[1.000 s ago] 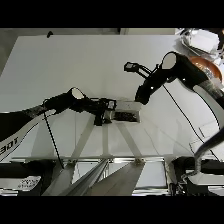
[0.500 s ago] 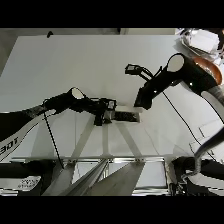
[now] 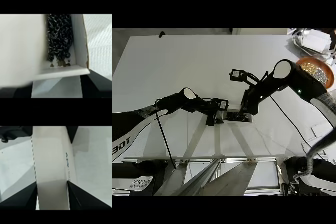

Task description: Fold the box and place the chain.

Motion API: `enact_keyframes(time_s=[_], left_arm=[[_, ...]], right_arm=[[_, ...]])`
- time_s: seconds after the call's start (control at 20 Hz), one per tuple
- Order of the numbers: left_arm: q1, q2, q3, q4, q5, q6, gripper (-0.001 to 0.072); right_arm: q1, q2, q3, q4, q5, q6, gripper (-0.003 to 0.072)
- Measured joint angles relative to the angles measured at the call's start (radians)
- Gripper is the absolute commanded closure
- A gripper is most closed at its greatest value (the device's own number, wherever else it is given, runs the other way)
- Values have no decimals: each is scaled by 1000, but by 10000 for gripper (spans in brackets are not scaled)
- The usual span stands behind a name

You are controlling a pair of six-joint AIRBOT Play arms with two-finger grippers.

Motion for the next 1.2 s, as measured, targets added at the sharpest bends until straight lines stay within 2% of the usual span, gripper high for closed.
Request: enact_keyframes(time_s=[0.25,0.6,0.75,0.95,1.2], left_arm=[[0,0,0,-1,0,0,434],[0,0,0,-1,0,0,434],[0,0,0,-1,0,0,434],[0,0,0,-1,0,0,434],[0,0,0,-1,0,0,434]], right_arm=[[3,19,-20,1,-21,-9,273],[-94,58,13,146,-43,-80,276],[-145,59,36,238,-39,-123,308],[-172,-2,45,280,-2,-141,310],[-124,-77,37,239,43,-149,310]])
